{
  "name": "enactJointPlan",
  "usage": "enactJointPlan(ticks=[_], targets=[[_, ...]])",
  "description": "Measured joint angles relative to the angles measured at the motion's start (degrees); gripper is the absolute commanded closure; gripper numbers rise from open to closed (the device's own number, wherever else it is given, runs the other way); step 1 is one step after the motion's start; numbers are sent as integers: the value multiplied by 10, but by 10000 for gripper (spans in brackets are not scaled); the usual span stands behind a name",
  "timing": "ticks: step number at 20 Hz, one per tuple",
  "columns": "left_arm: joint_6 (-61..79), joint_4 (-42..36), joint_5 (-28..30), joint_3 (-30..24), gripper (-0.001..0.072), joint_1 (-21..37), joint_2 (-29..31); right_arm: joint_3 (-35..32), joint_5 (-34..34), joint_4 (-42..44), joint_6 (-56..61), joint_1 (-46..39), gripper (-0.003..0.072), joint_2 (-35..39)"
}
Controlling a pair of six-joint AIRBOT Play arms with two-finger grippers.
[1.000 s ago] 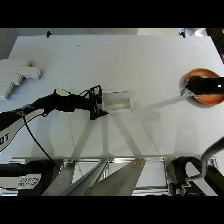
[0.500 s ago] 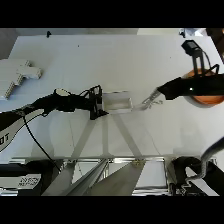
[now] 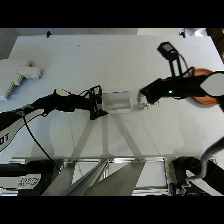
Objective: Fold the box and place the chain.
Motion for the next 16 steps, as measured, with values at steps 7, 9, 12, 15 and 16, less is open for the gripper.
enactJointPlan(ticks=[7,9,12,15,16], targets=[[0,0,0,0,336,0,0,0,-40,7,-16,66,677,-113],[0,0,0,0,336,0,0,0,-45,5,-22,83,677,-142],[0,0,0,0,336,0,0,0,-48,3,-26,98,665,-177],[0,0,0,0,336,0,0,0,-50,2,-28,103,386,-195],[0,0,0,0,336,0,0,0,-50,2,-29,104,389,-198]])
